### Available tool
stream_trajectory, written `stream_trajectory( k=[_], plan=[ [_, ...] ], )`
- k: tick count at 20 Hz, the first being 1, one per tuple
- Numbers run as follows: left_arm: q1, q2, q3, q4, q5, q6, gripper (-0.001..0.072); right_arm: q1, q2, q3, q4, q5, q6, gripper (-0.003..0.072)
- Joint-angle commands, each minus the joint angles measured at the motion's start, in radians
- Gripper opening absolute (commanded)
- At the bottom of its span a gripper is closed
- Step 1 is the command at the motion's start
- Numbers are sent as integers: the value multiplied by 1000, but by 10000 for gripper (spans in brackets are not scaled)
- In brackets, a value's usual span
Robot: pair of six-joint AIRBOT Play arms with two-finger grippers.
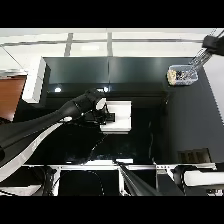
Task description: Fold the box and place the chain.
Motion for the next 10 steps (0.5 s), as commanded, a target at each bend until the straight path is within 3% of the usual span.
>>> stream_trajectory(
  k=[1,5,8,10],
  plan=[
    [0,0,0,0,0,0,25,7,287,-122,232,32,-117,9],
    [0,0,0,0,0,0,25,7,464,-139,449,184,-164,10],
    [0,0,0,-1,0,0,25,8,501,-140,610,357,-165,11],
    [0,0,0,-1,0,0,25,41,509,-147,701,380,-171,11]
  ],
)
